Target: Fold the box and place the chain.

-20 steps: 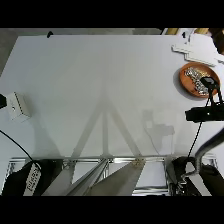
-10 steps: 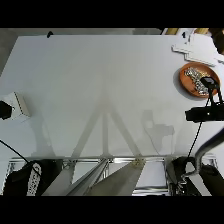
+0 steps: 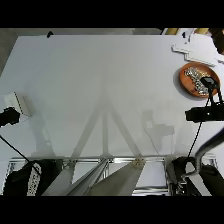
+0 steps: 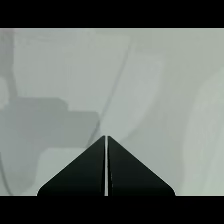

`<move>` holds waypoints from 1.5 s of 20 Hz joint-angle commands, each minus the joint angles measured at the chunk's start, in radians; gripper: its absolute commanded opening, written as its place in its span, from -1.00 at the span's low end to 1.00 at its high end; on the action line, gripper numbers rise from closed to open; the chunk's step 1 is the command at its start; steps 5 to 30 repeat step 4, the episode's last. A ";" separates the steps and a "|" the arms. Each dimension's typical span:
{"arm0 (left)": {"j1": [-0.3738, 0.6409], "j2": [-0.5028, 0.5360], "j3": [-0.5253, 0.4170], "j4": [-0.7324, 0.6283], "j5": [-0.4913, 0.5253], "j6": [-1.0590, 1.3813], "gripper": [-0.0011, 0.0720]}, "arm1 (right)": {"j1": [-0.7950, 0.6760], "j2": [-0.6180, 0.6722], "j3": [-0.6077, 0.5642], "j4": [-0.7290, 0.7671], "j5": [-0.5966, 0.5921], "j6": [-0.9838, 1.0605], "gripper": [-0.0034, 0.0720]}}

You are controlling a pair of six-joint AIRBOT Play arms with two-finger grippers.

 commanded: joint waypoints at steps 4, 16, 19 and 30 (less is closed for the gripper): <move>-0.001 0.001 -0.009 0.000 0.035 0.000 0.92 | -0.001 0.001 0.000 0.000 0.000 0.000 -0.86; -0.001 0.001 -0.009 0.000 0.035 0.000 0.92 | -0.001 0.001 0.000 0.000 0.000 0.000 -0.86; -0.001 0.001 -0.009 0.000 0.035 0.000 0.92 | -0.001 0.001 0.000 0.000 0.000 0.000 -0.86; -0.001 0.001 -0.009 0.000 0.035 0.000 0.92 | -0.001 0.001 0.000 0.000 0.000 0.000 -0.86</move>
